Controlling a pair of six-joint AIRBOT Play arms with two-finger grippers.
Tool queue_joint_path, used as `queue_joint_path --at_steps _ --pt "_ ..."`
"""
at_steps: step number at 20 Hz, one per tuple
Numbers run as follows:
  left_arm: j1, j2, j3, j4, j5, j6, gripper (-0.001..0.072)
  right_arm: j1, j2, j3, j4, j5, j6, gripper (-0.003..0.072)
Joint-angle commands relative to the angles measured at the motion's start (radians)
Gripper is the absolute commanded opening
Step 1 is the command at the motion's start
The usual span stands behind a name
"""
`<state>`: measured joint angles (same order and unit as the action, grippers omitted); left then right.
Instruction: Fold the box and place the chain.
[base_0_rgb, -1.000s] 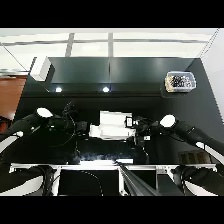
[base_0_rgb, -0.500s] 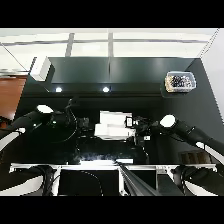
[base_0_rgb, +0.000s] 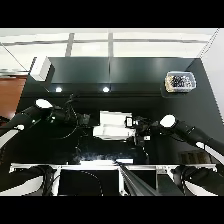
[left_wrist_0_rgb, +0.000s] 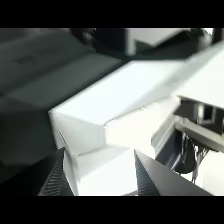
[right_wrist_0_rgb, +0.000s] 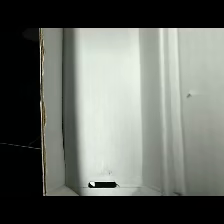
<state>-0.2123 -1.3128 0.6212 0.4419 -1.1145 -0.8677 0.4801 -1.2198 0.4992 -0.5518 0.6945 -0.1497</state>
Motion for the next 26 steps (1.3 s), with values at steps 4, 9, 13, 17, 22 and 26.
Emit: queue_joint_path --at_steps 4,9,13,17,22,26 --pt "-0.068 0.001 0.008 -0.003 -0.02 -0.001 0.0514 0.0 0.0 0.0 0.001 0.0 0.0 0.0234" --pt "-0.092 0.001 0.01 0.002 -0.013 -0.016 0.0513 0.0 0.0 0.0 0.001 0.0 0.0 0.0234" --pt "-0.162 0.002 0.071 0.218 0.044 -0.214 0.051 0.0 0.0 0.0 0.001 0.0 0.0 0.0234" --pt "-0.225 0.002 0.151 0.388 0.065 -0.37 0.051 0.0 0.0 0.0 0.0 0.0 0.0 0.0234" --pt "-0.279 0.001 0.183 0.391 0.098 -0.425 0.051 0.0 0.0 0.0 0.001 0.0 0.0 0.0234" --pt "-0.296 0.0 0.183 0.404 0.111 -0.473 0.051 0.0 0.0 0.0 0.0 0.0 0.0 0.0234"
